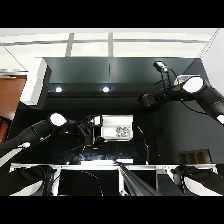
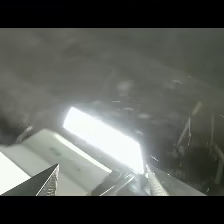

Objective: Fold the box and place the chain.

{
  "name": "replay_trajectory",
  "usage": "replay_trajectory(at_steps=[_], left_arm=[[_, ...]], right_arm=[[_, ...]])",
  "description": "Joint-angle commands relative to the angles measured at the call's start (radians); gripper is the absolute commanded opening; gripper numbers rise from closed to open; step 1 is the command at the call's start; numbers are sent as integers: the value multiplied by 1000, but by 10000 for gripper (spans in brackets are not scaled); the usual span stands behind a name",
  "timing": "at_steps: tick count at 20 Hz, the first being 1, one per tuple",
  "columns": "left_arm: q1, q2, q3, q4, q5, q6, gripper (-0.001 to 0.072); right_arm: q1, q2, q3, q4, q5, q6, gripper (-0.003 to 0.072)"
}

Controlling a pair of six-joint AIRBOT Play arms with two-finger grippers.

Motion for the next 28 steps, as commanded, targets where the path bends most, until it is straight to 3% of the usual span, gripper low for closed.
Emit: replay_trajectory(at_steps=[1, 11, 19, 28], left_arm=[[0, -1, 1, 0, 0, 0, 399], [0, -1, 1, 0, 3, 0, 399], [0, -1, 1, 0, 3, 0, 399], [0, -1, 1, 0, 3, 0, 399]], right_arm=[[50, -2, 3, 88, 26, -229, 638], [133, -34, 3, 87, 43, -260, 629], [134, -34, 3, 79, 159, -549, 629], [208, -34, -32, 53, 269, -600, 629]])
